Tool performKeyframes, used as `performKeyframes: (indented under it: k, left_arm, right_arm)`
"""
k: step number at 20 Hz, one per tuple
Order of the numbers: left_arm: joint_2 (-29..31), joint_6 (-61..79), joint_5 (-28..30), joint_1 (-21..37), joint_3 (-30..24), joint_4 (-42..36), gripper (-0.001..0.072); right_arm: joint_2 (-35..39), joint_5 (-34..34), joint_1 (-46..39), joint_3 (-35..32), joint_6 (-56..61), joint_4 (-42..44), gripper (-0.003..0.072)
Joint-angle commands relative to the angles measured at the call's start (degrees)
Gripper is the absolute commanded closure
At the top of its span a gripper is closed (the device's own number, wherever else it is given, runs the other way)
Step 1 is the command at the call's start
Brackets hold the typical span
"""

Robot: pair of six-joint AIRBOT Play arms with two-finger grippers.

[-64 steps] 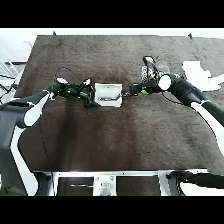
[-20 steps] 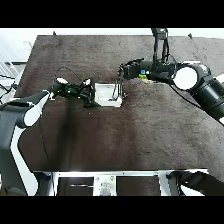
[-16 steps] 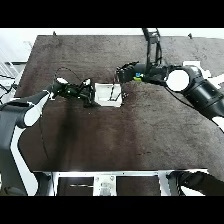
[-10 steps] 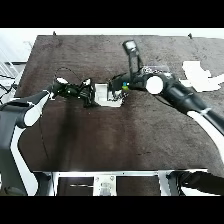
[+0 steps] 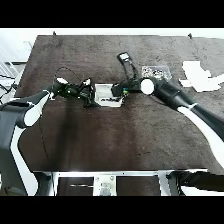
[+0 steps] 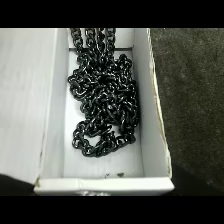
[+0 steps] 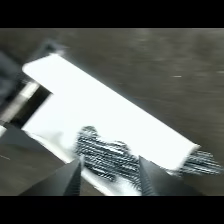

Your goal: Fold the box and place the chain.

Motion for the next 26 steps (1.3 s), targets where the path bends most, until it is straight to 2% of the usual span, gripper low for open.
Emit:
performKeyframes:
  k: [1, 2, 5, 8, 10, 16, 26]
  left_arm:
    - [0.0, 0.02, 0.0, -0.02, 0.0, 0.0, 0.0182]
    - [0.0, 0.02, 0.0, -0.02, -0.02, 0.0, 0.0182]
    - [0.0, 0.02, 0.02, -0.02, 0.0, 0.0, 0.0182]
    - [0.0, 0.02, 0.0, -0.02, 0.0, 0.0, 0.0182]
    - [0.0, 0.02, 0.02, -0.02, 0.0, 0.0, 0.0182]
    - [0.0, 0.0, 0.0, -0.02, 0.0, 0.0, 0.0181]
    - [0.0, 0.02, 0.02, -0.02, 0.0, 0.0, 0.0182]
  right_arm:
    - [4.68, 7.87, -6.54, -0.02, -9.42, -4.37, 0.0236]
    - [4.7, 9.27, -8.87, -0.02, -16.04, -1.88, 0.0236]
    - [3.13, 10.47, -15.61, -2.36, -40.15, 13.97, 0.0234]
    - [-2.23, 13.81, -20.48, -3.69, -63.63, 31.19, 0.0235]
    - [-6.38, 15.98, -21.4, -3.69, -74.62, 39.26, 0.0234]
    - [-15.41, 16.68, -20.76, -3.58, -88.08, 40.96, 0.0235]
    - [-20.5, 16.41, -18.49, 1.62, -93.18, 40.33, 0.024]
